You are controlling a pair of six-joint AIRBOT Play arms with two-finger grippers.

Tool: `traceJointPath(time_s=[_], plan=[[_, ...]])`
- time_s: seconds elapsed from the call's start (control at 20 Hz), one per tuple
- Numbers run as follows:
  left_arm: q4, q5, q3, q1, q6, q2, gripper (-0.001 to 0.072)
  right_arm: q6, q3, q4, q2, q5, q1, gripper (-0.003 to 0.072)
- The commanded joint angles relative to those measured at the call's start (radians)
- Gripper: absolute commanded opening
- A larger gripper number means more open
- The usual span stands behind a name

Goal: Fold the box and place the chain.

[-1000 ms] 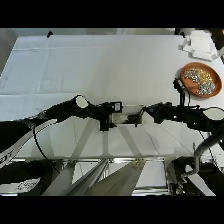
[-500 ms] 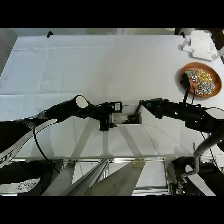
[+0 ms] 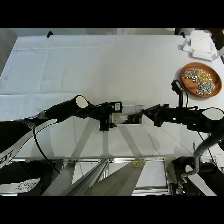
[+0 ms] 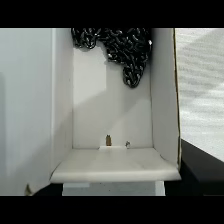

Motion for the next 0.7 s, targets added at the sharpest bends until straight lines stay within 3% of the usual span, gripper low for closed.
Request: traceJointPath(time_s=[0.0, 0.05, 0.2, 0.25, 0.4, 0.5, 0.6, 0.65], plan=[[0.000, 0.000, 0.000, 0.000, 0.000, 0.000, 0.0434, 0.003, -0.001, -0.066, -0.018, -0.011, 0.001, 0.0042], [0.000, 0.000, 0.000, 0.000, 0.000, 0.000, 0.0434, 0.003, 0.000, -0.066, -0.019, -0.011, 0.001, 0.0112], [0.000, 0.000, 0.000, 0.000, 0.000, 0.000, 0.0434, 0.002, 0.000, -0.026, -0.019, 0.003, 0.001, 0.0153], [0.000, 0.000, 0.000, 0.000, 0.000, 0.000, 0.0434, 0.002, 0.000, 0.005, -0.018, 0.010, 0.001, 0.0213], [0.000, 0.000, 0.000, 0.000, 0.000, 0.000, 0.0434, 0.002, 0.005, 0.087, -0.013, 0.058, 0.000, 0.0231], [0.000, 0.000, 0.000, 0.000, 0.000, 0.000, 0.0434, 0.009, 0.050, 0.065, -0.013, 0.133, 0.000, 0.0213], [0.000, 0.000, 0.000, 0.000, 0.000, 0.000, 0.0434, 0.060, 0.140, -0.013, -0.013, 0.205, 0.000, 0.0029], [0.000, 0.000, 0.000, 0.000, 0.000, 0.000, 0.0434, 0.096, 0.202, -0.061, -0.013, 0.231, 0.000, 0.0020]])
